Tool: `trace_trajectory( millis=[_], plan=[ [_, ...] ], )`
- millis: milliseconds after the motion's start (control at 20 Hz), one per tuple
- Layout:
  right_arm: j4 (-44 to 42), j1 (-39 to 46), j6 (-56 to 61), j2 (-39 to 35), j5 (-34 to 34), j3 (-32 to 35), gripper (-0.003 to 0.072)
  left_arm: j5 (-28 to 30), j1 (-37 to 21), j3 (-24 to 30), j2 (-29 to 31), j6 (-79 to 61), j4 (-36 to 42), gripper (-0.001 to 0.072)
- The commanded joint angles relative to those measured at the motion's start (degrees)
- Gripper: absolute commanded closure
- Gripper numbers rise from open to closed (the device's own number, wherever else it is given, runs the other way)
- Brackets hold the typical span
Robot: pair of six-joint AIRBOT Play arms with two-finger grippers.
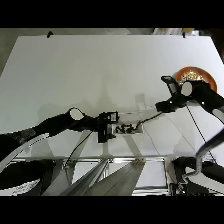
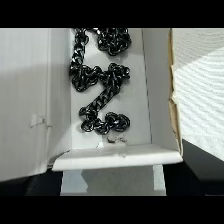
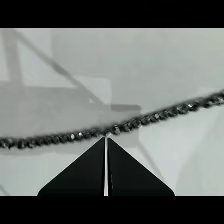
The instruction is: Fold the box and place the chain.
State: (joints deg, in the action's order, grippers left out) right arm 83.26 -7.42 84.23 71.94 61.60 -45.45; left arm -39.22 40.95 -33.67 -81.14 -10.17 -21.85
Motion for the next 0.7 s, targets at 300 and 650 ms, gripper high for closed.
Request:
trace_trajectory(
  millis=[300, 650],
  plan=[
    [0.1, 0.0, 2.7, 0.1, 0.5, 0.0, 0.0447, 0.0, 0.0, 0.0, 0.0, 0.0, 0.0, 0.0505],
    [-0.8, -0.2, 4.5, 4.8, -0.2, 0.0, 0.0456, 0.0, 0.0, 0.0, 0.0, 0.0, 0.0, 0.0505]
  ],
)
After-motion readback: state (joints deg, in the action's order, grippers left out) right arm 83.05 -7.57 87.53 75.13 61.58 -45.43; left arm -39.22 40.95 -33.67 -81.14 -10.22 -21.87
